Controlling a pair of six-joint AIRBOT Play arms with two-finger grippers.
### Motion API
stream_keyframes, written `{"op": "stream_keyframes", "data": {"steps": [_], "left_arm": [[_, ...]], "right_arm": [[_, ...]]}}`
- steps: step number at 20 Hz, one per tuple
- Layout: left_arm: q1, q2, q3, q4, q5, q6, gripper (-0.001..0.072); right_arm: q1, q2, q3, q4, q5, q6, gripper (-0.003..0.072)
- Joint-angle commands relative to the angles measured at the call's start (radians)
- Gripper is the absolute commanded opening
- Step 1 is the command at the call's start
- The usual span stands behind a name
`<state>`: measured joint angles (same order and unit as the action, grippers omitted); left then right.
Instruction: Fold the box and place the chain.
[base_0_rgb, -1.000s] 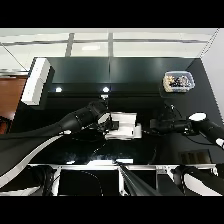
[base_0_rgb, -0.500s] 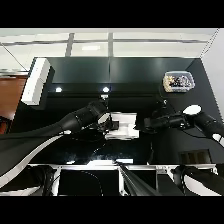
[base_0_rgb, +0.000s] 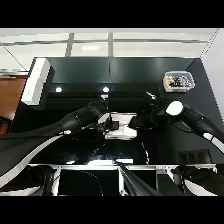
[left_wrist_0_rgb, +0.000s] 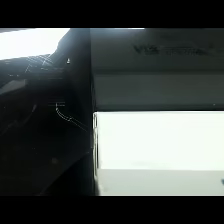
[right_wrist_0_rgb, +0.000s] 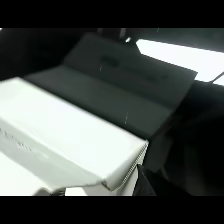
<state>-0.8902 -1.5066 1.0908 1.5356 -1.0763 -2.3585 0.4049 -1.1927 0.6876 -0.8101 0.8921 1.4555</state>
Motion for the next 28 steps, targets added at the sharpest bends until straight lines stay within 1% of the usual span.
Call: {"op": "stream_keyframes", "data": {"steps": [1,4,7,8,10,15,16,17,20,26,27,28], "left_arm": [[0.000,0.000,0.000,0.000,0.005,0.001,0.0027],[0.000,0.000,0.000,0.000,0.008,0.001,0.0027],[0.000,0.000,0.000,0.000,0.020,0.001,0.0027],[0.000,0.000,0.000,0.000,0.021,0.001,0.0027],[0.000,0.000,0.000,0.000,0.021,0.001,0.0027],[0.000,0.000,0.000,0.000,0.021,0.001,0.0027],[0.000,0.000,0.000,0.000,0.021,0.001,0.0027],[0.000,0.000,0.000,0.000,0.021,0.001,0.0027],[0.000,0.000,0.000,0.000,0.020,0.001,0.0027],[0.000,0.000,0.000,0.000,0.020,0.001,0.0027],[0.000,0.000,0.000,0.000,0.020,0.001,0.0027],[0.000,0.000,0.000,0.000,0.020,0.001,0.0027]], "right_arm": [[0.079,0.000,0.047,-0.168,-0.062,0.195,0.0492],[0.142,0.000,0.078,-0.337,-0.033,0.352,0.0492],[0.214,-0.006,0.111,-0.513,0.033,0.530,0.0491],[0.233,-0.014,0.125,-0.548,0.060,0.566,0.0492],[0.260,-0.029,0.148,-0.563,0.083,0.580,0.0492],[0.292,-0.035,0.151,-0.555,0.104,0.620,0.0488],[0.295,-0.042,0.151,-0.552,0.111,0.621,0.0360],[0.295,-0.051,0.151,-0.551,0.114,0.636,0.0313],[0.295,-0.076,0.159,-0.552,0.121,0.681,0.0313],[0.295,-0.190,0.257,-0.557,0.247,0.734,0.0306],[0.295,-0.200,0.261,-0.556,0.253,0.750,0.0178],[0.296,-0.206,0.261,-0.556,0.253,0.767,0.0169]]}}
